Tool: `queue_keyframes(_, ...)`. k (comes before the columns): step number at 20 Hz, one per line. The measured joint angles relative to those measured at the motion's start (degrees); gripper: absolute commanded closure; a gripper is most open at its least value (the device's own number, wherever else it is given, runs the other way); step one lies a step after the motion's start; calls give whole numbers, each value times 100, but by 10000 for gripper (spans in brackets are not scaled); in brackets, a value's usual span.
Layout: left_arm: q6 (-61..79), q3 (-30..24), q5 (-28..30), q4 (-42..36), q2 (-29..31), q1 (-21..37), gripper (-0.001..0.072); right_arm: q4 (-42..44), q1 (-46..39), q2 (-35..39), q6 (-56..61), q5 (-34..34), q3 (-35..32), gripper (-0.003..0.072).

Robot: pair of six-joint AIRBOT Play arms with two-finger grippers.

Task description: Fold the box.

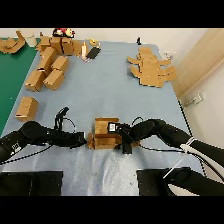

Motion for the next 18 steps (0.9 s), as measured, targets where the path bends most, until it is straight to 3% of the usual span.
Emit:
queue_keyframes(1,9,9,13,-7,2,0,582,0,0,0,0,-2,0,271)
queue_keyframes(2,28,13,33,-4,4,0,380,0,0,0,0,-2,0,270)
queue_keyframes(3,44,17,50,-4,7,0,352,-2,0,0,0,0,0,271)
queue_keyframes(10,63,22,184,-26,7,0,348,0,0,0,0,0,0,271)
queue_keyframes(11,68,22,197,-48,7,0,296,-2,0,0,0,0,0,271)
queue_keyframes(12,94,24,210,-68,7,0,170,0,0,0,0,0,0,271)
queue_keyframes(18,195,28,208,-170,7,-7,164,0,0,0,0,0,0,271)
